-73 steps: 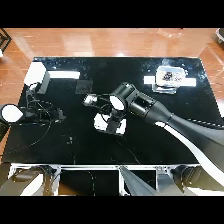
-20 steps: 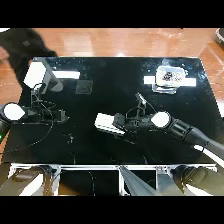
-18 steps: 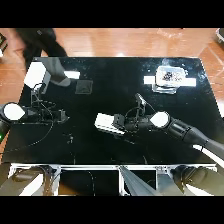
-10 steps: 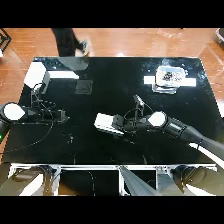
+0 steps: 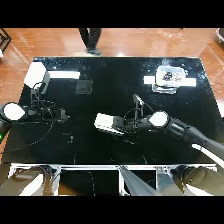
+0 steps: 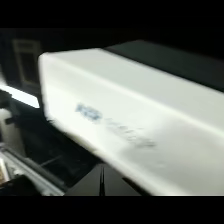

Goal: Fold the box and place the chain.

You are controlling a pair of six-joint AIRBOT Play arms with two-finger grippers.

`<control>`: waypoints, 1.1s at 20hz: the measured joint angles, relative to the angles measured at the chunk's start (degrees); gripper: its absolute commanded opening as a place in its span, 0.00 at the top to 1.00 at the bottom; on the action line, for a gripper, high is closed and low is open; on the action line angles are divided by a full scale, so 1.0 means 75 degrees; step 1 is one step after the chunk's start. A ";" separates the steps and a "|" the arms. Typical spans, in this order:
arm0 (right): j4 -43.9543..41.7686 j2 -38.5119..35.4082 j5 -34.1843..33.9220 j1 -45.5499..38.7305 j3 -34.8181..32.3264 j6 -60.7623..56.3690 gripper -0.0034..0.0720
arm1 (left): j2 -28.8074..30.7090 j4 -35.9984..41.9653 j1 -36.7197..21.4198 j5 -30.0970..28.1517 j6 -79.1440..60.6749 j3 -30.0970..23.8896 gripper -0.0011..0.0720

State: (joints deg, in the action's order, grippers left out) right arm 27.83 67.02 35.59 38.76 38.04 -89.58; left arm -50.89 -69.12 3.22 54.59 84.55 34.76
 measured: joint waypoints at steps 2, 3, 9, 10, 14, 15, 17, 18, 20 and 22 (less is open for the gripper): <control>-0.0087 -0.0542 0.0076 -0.0187 0.0015 0.0198 0.93 | -0.0111 0.0169 0.0000 -0.0076 -0.0207 0.0160 0.20; -0.0085 -0.0851 0.0175 -0.0350 0.0023 0.0294 0.93 | -0.0239 0.0300 0.0012 -0.0102 -0.0373 0.0318 0.20; 0.1766 -0.2451 0.1658 -0.2436 0.0035 0.0437 0.93 | -0.1923 0.1813 0.0831 0.0699 -0.3963 0.2031 0.20; 0.2139 -0.2567 0.1961 -0.2812 0.0035 0.0431 0.93 | -0.2224 0.1990 0.1125 0.0880 -0.4911 0.2291 0.20; 0.3206 -0.2786 0.2690 -0.3730 0.0035 0.0388 0.93 | -0.3040 0.2314 0.2387 0.0968 -0.8486 0.2838 0.20; 0.3398 -0.2806 0.2792 -0.3844 0.0035 0.0385 0.93 | -0.3136 0.2396 0.2661 0.0918 -0.9133 0.2900 0.19; 0.3643 -0.2836 0.2908 -0.3975 0.0035 0.0382 0.93 | -0.3311 0.2425 0.3124 0.0714 -1.0226 0.2973 0.11; 0.3748 -0.2844 0.2943 -0.4013 0.0035 0.0382 0.93 | -0.3404 0.2442 0.3316 0.0560 -1.0640 0.2996 0.11; 0.3914 -0.2853 0.2970 -0.4062 0.0035 0.0379 0.93 | -0.3590 0.2486 0.3576 0.0405 -1.1095 0.3022 0.11; 0.4010 -0.2862 0.2987 -0.4089 0.0029 0.0379 0.93 | -0.3742 0.2489 0.3710 0.0329 -1.1229 0.3037 0.11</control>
